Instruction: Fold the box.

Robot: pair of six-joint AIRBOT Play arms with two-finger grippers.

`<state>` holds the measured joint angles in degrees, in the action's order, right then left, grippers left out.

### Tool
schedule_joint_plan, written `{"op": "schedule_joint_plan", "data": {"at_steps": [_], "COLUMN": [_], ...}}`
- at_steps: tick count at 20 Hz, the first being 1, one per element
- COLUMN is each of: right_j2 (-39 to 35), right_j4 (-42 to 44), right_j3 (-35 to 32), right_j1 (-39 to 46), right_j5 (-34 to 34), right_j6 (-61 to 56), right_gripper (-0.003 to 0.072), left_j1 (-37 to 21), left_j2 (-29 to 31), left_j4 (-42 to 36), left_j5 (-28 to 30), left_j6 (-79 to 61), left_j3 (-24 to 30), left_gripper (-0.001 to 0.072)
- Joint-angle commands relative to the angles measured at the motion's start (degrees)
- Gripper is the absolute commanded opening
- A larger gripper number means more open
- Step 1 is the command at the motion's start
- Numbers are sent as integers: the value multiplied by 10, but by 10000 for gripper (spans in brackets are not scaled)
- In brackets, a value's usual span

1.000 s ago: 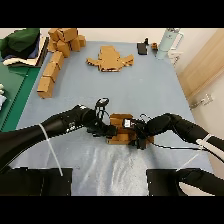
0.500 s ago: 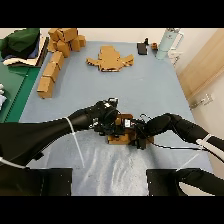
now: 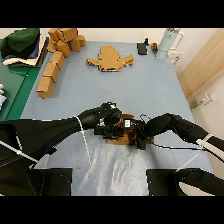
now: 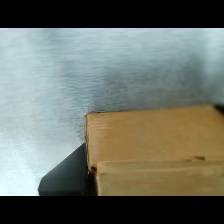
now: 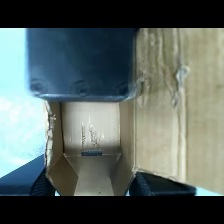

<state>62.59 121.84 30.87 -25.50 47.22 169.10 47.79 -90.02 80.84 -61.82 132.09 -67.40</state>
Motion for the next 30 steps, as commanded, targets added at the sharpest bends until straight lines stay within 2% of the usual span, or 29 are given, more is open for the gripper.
{"op": "schedule_joint_plan", "data": {"at_steps": [1, 15, 17, 18, 27, 28, 29, 30], "right_j2": [0, 0, 0, 0, 0, 0, 0, 0], "right_j4": [0, 0, 0, 0, 0, 0, 0, 0], "right_j3": [0, 0, 0, 0, 0, 0, 0, 0], "right_j1": [0, 0, 0, 0, 0, 0, 0, 0], "right_j5": [-2, -2, -2, -2, -2, -2, -2, -2], "right_j6": [0, 0, 0, 0, 0, 0, 0, 0], "right_gripper": [547, 547, 547, 547, 547, 547, 547, 547], "left_j1": [0, 0, 0, 0, 0, 0, 0, 0], "left_j2": [-10, -5, -5, -5, -2, -2, -2, -2], "left_j4": [2, 2, 2, 2, 12, 19, 20, 22], "left_j5": [7, -14, -20, -24, -28, -27, -25, -21], "left_j6": [10, -2, -2, -2, 0, 2, 2, 2], "left_j3": [0, -20, -20, -20, -27, -27, -27, -27], "left_gripper": [14, 19, 378, 381, 380, 328, 134, 16]}}
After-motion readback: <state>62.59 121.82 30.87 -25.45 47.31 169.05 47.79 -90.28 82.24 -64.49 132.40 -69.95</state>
